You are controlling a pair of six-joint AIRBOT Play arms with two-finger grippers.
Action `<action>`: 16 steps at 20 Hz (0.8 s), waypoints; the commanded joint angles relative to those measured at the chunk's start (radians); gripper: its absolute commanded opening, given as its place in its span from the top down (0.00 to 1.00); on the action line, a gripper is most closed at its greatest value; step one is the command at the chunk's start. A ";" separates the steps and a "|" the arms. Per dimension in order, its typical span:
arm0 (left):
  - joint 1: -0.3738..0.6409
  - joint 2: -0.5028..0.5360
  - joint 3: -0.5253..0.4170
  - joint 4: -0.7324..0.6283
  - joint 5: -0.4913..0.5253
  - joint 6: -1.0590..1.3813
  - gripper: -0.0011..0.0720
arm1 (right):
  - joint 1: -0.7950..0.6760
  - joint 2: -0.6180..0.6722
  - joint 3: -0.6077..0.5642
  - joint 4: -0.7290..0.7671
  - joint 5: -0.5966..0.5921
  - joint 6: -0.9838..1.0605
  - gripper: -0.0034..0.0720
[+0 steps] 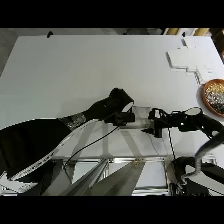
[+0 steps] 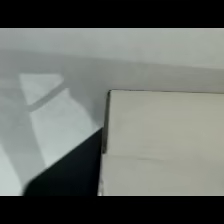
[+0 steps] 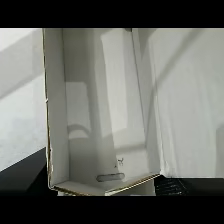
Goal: Fold the box and place the chain.
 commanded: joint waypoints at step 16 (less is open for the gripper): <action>0.144 0.421 -0.203 0.031 0.032 0.871 0.45 | 0.000 0.000 0.000 -0.001 0.001 -0.001 0.40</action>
